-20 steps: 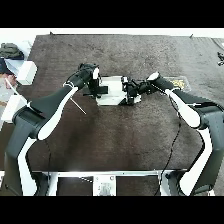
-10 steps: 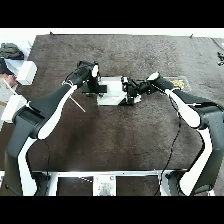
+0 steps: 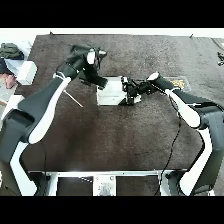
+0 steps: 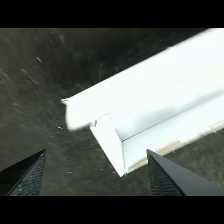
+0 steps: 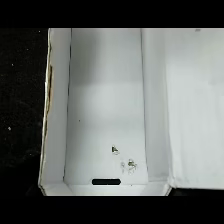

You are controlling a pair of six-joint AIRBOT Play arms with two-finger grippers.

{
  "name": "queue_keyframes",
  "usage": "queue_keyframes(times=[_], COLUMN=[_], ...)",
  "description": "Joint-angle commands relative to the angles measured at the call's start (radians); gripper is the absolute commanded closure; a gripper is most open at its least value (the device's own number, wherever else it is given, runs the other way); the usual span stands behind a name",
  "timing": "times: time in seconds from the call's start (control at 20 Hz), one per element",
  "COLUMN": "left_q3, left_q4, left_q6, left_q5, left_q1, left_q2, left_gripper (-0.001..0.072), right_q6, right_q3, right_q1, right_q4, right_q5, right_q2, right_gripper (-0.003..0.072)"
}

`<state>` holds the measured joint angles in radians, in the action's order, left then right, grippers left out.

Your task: Fold the box and place the chain.

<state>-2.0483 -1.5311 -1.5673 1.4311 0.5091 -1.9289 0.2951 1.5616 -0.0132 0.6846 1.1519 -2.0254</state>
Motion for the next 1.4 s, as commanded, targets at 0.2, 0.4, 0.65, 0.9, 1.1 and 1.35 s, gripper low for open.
queue_keyframes(times=[0.2, 0.4, 0.65, 0.9, 1.1, 1.35], left_q3=[0.205, 0.447, 0.618, 0.616, 0.579, 0.491], left_q4=[0.515, 0.809, 0.863, 0.937, 1.045, 1.043], left_q6=[0.491, 0.917, 1.045, 1.267, 1.477, 1.725], left_q5=[-0.186, -0.247, -0.464, -0.469, -0.452, -0.200], left_q1=[-0.167, -0.338, -0.407, -0.414, -0.423, -0.423], left_q2=[0.214, 0.225, 0.225, 0.176, 0.081, -0.046], left_gripper=[-0.0008, -0.0008, -0.0008, 0.0003, 0.0003, 0.0002], right_q6=[-0.001, -0.001, -0.001, -0.001, -0.001, -0.001], right_q3=[0.000, 0.000, 0.000, 0.000, 0.000, 0.000], right_q1=[0.000, 0.000, 0.000, 0.000, 0.000, 0.000], right_q4=[0.000, 0.000, 0.000, 0.000, 0.000, 0.000], right_q5=[0.000, 0.000, 0.000, 0.000, 0.000, 0.000], right_q2=[-0.001, -0.001, -0.001, -0.001, -0.001, -0.001], right_gripper=[0.0473, 0.0472, 0.0473, 0.0473, 0.0473, 0.0473])
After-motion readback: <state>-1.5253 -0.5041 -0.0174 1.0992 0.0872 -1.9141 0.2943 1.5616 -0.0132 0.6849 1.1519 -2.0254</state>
